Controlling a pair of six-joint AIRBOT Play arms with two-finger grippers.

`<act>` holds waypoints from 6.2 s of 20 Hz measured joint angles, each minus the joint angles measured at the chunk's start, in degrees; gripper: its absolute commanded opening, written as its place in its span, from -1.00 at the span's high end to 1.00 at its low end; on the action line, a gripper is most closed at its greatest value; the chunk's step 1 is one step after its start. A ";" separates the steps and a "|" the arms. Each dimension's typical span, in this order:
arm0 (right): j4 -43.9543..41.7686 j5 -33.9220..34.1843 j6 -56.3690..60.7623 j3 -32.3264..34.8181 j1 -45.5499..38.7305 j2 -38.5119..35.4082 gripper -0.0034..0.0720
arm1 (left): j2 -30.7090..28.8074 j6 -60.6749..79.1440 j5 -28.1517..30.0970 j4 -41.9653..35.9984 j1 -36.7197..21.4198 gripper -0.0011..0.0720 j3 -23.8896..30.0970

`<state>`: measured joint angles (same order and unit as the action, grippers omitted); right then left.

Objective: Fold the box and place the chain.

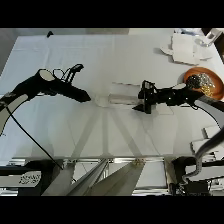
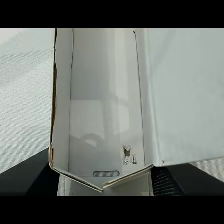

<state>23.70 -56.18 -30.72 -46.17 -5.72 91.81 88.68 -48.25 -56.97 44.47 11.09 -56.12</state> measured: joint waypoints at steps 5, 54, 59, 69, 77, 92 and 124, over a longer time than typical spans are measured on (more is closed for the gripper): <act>0.00 0.02 0.00 0.00 0.00 0.00 -0.46 | 1.86 -4.66 4.94 -2.45 3.89 0.95 0.94; 0.00 0.00 0.00 0.00 0.00 0.00 -0.46 | 0.52 7.74 8.09 -18.29 6.99 0.18 1.14; 0.00 0.02 0.00 0.00 0.00 0.02 -0.46 | 2.10 10.75 6.69 -21.99 7.56 0.16 1.14; 0.02 -0.02 0.02 0.00 0.00 0.00 -0.46 | 4.31 9.03 6.14 -26.27 9.49 0.16 1.14; -0.02 0.02 0.00 0.00 0.00 0.00 -0.46 | 4.44 3.63 10.40 -23.34 10.34 0.16 1.14; -0.07 0.02 0.02 0.00 0.00 0.00 -0.46 | 4.13 -10.49 12.55 -13.11 12.00 0.16 -2.34; 0.07 0.04 0.02 0.00 0.00 0.00 -0.46 | 11.08 -72.76 -3.17 37.40 28.87 0.22 -24.57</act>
<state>23.77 -56.14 -30.70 -46.17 -5.72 91.81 99.77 -121.01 -60.14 81.87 39.97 -80.68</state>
